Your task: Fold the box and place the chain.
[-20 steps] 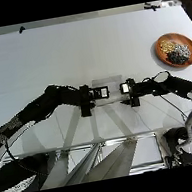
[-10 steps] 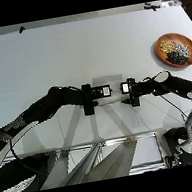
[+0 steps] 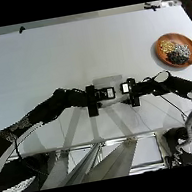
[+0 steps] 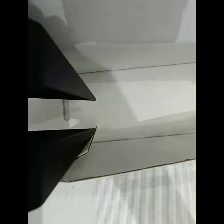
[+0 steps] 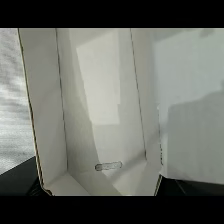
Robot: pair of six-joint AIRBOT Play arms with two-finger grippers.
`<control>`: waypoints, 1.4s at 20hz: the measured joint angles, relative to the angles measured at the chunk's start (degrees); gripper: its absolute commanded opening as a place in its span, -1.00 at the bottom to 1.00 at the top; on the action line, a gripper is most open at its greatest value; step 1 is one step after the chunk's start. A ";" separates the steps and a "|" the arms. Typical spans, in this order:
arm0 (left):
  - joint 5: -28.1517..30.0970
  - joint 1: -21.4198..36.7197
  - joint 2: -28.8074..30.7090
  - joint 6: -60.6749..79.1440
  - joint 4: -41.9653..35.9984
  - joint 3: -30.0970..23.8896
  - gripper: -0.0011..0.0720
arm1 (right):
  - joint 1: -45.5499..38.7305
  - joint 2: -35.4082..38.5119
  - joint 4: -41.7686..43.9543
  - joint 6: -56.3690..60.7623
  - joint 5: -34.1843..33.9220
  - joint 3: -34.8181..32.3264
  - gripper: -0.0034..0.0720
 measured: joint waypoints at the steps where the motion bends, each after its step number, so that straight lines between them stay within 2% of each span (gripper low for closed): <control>1: -0.07 -0.02 0.00 0.00 0.00 0.00 0.02 | 0.00 0.00 0.02 0.11 0.00 0.00 0.36; 8: 0.39 -0.09 1.16 -1.25 -0.02 -0.02 0.03 | 0.02 0.00 0.09 0.15 0.24 -0.02 0.36; 12: 0.42 -0.09 4.39 -4.04 -0.52 0.00 0.02 | 0.07 0.00 0.15 0.17 0.15 -0.02 0.36; 17: 4.76 1.84 9.33 -8.26 -0.11 0.00 -0.06 | 0.07 -0.02 0.15 0.24 0.04 -0.02 0.36; 18: 6.34 2.93 10.32 -9.22 -0.11 0.00 -0.17 | 0.07 -0.02 0.15 0.20 0.04 -0.02 0.36; 20: 10.23 5.46 12.24 -11.06 -0.07 0.00 -0.76 | 0.07 -0.02 0.11 0.17 0.02 -0.02 0.36; 21: 12.52 7.04 13.31 -12.11 -0.07 0.00 -0.92 | 0.07 -0.02 0.11 0.15 0.02 -0.02 0.36; 28: 26.05 20.15 18.78 -22.14 -0.09 -0.55 -0.95 | 0.07 -0.02 0.09 0.13 0.00 -0.02 0.36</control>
